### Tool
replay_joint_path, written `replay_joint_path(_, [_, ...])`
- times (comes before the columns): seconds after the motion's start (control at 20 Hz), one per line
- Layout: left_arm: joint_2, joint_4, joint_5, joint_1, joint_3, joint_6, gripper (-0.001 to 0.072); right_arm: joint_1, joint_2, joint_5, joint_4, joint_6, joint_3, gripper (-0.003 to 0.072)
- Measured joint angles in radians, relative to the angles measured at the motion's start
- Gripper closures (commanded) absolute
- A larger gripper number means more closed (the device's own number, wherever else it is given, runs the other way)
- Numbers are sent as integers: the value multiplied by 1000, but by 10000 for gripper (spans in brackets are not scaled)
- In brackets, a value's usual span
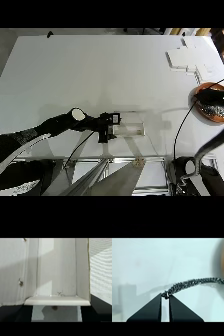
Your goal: Fold the box and place the chain.
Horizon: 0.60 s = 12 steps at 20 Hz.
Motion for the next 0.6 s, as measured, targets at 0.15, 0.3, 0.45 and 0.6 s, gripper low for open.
replay_joint_path(0.15, [0, 0, 0, 0, 0, 0, 537, 167, 80, 80, 38, -27, 0, 673])
replay_joint_path(0.3, [0, 0, 0, 0, 0, 0, 537, 331, 123, 103, 76, -39, -1, 673])
replay_joint_path(0.45, [0, 0, 0, 0, 0, 0, 537, 489, 140, 76, 134, -42, -6, 673])
replay_joint_path(0.6, [0, 0, 0, 0, 0, 0, 537, 643, 143, 20, 170, -43, -10, 673])
